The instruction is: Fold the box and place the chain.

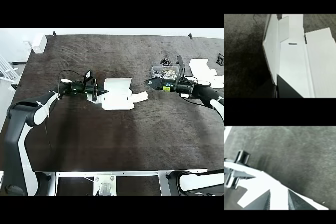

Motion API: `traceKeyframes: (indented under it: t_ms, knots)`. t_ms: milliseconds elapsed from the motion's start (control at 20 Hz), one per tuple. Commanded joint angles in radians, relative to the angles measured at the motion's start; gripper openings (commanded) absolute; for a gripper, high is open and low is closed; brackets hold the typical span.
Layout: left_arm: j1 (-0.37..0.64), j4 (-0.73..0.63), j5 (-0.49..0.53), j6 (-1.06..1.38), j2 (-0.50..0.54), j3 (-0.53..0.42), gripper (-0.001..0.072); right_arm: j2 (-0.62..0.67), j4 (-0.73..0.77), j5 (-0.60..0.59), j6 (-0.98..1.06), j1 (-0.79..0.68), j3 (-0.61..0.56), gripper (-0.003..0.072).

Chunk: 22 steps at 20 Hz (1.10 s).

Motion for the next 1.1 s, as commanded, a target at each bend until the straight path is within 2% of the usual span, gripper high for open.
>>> traceKeyframes:
  t_ms: [0, 50, 100, 150, 250, 400, 550, 700, 1050]
  knots:
    - [0.000, -0.005, -0.001, -0.009, 0.000, 0.000, 0.0021, 0.122, 0.000, 0.002, -0.202, 0.016, -0.126, 0.0269]
    - [0.000, -0.006, 0.000, -0.008, 0.000, 0.000, 0.0021, 0.145, 0.000, 0.002, -0.293, 0.027, -0.157, 0.0315]
    - [0.000, -0.006, 0.000, -0.008, 0.000, 0.000, 0.0021, 0.158, -0.006, 0.002, -0.427, 0.044, -0.183, 0.0394]
    - [0.000, -0.006, 0.000, -0.008, 0.000, 0.000, 0.0021, 0.158, -0.015, 0.002, -0.549, 0.062, -0.201, 0.0525]
    - [0.000, -0.006, 0.000, -0.008, 0.000, 0.000, 0.0022, 0.157, -0.031, -0.002, -0.786, 0.107, -0.227, 0.0572]
    - [0.000, -0.006, -0.001, -0.008, 0.000, 0.000, 0.0021, 0.157, -0.114, -0.084, -0.958, 0.166, -0.230, 0.0643]
    - [0.000, -0.006, -0.001, -0.008, 0.000, 0.000, 0.0021, 0.156, -0.207, -0.172, -1.049, 0.215, -0.230, 0.0644]
    - [0.000, -0.006, -0.001, -0.008, 0.000, 0.000, 0.0021, 0.142, -0.296, -0.197, -1.078, 0.251, -0.230, 0.0644]
    - [0.000, -0.006, -0.001, -0.008, 0.000, 0.000, 0.0021, 0.089, -0.304, -0.201, -1.102, 0.285, -0.230, 0.0644]
